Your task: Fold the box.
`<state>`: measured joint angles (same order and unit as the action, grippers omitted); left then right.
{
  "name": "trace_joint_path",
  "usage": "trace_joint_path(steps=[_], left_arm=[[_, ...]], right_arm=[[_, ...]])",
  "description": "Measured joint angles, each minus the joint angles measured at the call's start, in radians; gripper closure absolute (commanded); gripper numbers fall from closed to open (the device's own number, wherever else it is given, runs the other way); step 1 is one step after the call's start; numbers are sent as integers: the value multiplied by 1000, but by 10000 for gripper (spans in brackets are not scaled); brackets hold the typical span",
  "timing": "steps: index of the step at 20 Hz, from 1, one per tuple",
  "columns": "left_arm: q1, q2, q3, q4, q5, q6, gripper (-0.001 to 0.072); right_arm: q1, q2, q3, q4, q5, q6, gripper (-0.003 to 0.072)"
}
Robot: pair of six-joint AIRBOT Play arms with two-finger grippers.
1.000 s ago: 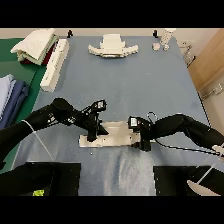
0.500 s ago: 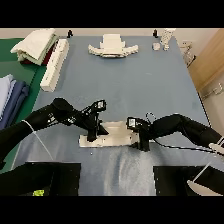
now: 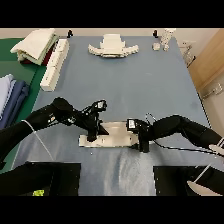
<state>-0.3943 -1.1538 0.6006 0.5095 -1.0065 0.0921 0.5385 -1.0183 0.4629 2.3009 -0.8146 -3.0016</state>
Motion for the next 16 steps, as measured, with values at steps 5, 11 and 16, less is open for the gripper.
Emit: trace_joint_path(steps=[5, 11, 16], left_arm=[[0, 0, 0, -1, 1, 0, 695], [0, 0, 0, -1, 2, 0, 695], [0, 0, 0, -1, 2, 0, 695]], right_arm=[[4, -10, -13, -1, 43, 0, -16], [31, -25, -17, -2, 89, 0, 34], [45, -27, -18, -13, 101, 0, 167]])
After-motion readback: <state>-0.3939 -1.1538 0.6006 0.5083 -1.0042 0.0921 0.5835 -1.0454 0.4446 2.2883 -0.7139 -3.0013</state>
